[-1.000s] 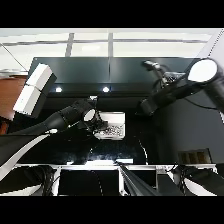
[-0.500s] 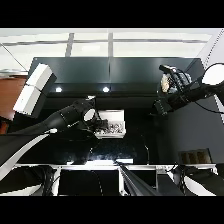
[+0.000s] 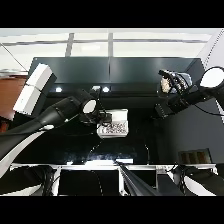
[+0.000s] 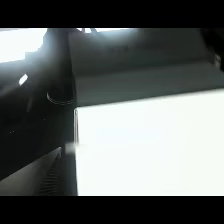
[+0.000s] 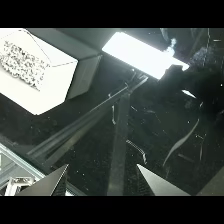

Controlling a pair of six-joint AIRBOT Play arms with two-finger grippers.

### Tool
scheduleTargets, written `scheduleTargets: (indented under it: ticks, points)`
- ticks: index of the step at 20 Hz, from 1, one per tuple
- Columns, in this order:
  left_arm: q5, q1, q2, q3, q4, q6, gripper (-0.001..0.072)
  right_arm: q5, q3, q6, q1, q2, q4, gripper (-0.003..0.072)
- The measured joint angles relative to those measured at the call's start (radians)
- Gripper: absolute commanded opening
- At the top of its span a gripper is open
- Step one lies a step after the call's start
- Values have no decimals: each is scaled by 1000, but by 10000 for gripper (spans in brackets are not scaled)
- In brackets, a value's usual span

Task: Fold the box and place the chain.

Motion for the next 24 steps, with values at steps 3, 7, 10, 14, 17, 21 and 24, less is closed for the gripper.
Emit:
scheduleTargets:
  ticks: [3, 7, 10, 14, 17, 21, 24]
  points:
    - [-84, 2, 71, 11, 27, 151, 543, 1, 0, 0, 0, 0, -4, 479]
    - [-165, 82, 187, -20, 42, 311, 543, -10, -1, -3, 0, 0, -6, 479]
    - [-176, 221, 259, -101, -56, 436, 544, -14, -1, -3, 0, 0, -7, 478]
    - [-128, 406, 328, -240, -275, 673, 545, -15, -1, -3, 0, 0, -7, 479]
    - [-91, 541, 340, -331, -369, 781, 545, -15, -1, -3, 0, 0, -7, 479]
    - [-74, 664, 345, -394, -510, 1043, 711, -16, -1, -3, 0, 0, -7, 479]
    - [-67, 696, 346, -410, -589, 1274, 712, -16, -1, -3, 0, 0, -7, 479]
